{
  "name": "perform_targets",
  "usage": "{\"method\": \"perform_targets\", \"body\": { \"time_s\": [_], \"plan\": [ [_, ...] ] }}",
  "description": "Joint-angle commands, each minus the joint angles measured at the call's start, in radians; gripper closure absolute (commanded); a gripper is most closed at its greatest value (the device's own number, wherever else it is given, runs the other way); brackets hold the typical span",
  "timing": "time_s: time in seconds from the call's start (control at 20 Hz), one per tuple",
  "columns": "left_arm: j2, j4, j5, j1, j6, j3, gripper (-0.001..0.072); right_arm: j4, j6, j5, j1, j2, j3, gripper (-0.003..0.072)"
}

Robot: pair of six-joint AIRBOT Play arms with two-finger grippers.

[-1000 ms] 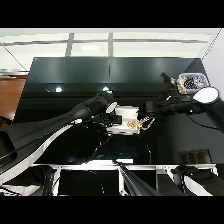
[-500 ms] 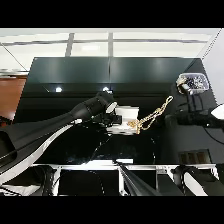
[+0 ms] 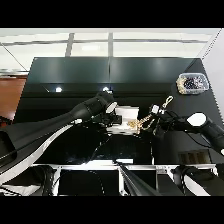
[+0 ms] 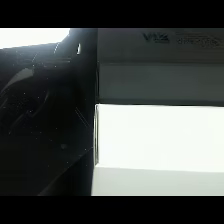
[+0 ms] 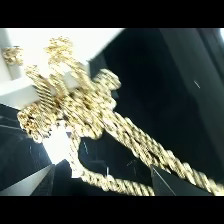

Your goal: Fold the box and place the chain.

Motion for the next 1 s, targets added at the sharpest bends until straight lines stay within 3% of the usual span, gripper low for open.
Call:
{"method": "perform_targets", "body": {
  "time_s": [0.0, 0.25, 0.85, 0.9, 0.95],
  "plan": [
    [0.0, 0.0, 0.0, 0.001, 0.0, 0.001, 0.0679, 0.087, -0.169, -0.043, 0.043, -0.068, -0.003, -0.0034],
    [0.0, 0.0, 0.0, 0.001, 0.0, 0.001, 0.0679, 0.186, -0.275, -0.059, 0.045, -0.13, -0.003, -0.0034],
    [0.0, 0.0, 0.0, 0.001, 0.0, 0.001, 0.0679, 0.182, -0.275, -0.109, 0.093, -0.179, 0.009, -0.0034],
    [0.0, 0.0, 0.0, 0.001, 0.0, 0.001, 0.0679, 0.181, -0.274, -0.12, 0.104, -0.179, 0.009, -0.0018],
    [0.0, 0.0, 0.0, 0.001, 0.0, 0.001, 0.0679, 0.181, -0.256, -0.14, 0.111, -0.179, 0.009, 0.0191]
  ]
}}
